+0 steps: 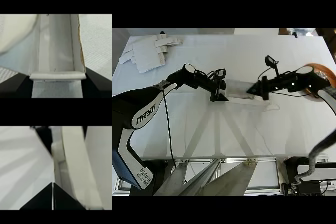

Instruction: Fold the box and place the chain.

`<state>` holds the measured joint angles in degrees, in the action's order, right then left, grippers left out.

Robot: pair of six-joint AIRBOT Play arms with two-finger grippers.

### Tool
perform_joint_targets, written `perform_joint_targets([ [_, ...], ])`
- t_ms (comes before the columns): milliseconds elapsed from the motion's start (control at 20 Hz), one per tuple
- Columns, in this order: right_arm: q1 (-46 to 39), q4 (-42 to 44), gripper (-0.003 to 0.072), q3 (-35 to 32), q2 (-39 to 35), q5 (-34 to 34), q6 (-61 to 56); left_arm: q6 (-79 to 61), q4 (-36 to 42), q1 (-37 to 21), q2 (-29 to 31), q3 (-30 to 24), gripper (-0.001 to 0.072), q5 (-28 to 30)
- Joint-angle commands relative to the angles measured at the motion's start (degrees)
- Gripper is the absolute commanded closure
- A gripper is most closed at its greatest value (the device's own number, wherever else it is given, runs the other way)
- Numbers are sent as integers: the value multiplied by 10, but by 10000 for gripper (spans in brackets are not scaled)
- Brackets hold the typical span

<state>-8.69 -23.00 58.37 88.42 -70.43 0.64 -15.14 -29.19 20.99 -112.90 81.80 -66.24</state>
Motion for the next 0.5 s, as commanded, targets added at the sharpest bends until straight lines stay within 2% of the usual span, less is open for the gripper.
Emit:
perform_joint_targets([
  [0,22,112,680,1,-1,125,-36,0,0,0,0,0,699,0],
  [250,22,78,680,1,2,251,-69,0,0,0,0,0,699,0],
  [450,22,-23,680,1,2,265,-111,0,0,0,0,0,699,0],
])
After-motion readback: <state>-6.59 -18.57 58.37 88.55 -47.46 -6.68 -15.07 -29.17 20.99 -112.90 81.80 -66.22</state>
